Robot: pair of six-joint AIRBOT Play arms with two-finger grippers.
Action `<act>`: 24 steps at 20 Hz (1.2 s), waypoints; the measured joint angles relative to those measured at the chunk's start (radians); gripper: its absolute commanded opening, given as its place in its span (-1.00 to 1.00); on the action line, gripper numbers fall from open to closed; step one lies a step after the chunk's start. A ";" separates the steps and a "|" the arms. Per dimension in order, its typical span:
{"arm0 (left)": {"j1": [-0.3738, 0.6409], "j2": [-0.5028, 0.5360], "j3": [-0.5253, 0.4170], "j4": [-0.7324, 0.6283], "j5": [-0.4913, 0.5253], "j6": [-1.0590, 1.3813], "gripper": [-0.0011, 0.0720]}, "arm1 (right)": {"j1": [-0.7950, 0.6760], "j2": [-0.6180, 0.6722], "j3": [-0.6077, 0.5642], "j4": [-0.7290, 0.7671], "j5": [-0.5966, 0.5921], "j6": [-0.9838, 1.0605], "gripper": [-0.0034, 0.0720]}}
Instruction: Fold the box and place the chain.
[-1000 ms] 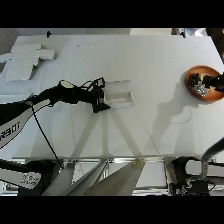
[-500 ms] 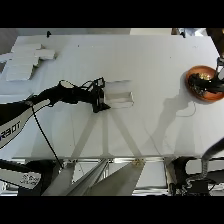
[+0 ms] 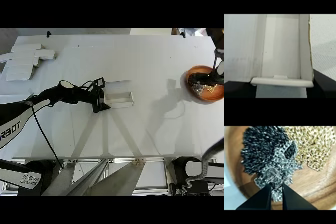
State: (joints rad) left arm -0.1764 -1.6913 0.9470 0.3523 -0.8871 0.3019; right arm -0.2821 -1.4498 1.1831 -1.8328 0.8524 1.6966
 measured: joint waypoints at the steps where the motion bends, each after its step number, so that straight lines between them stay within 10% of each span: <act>1: 0.000 0.000 0.000 0.000 0.000 0.000 0.34 | 0.013 0.036 0.000 -0.003 0.023 -0.017 -0.87; 12: 0.000 0.000 0.000 0.000 0.000 0.000 0.34 | 0.361 0.197 0.000 0.008 0.411 -0.126 -0.86; 24: 0.000 0.000 0.000 0.000 0.000 0.000 0.34 | 0.804 0.102 0.000 0.201 0.385 -0.074 -0.86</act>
State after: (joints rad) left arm -0.1768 -1.6913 0.9470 0.3523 -0.8867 0.3019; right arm 0.5220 -1.3479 1.1835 -1.6321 1.2373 1.6230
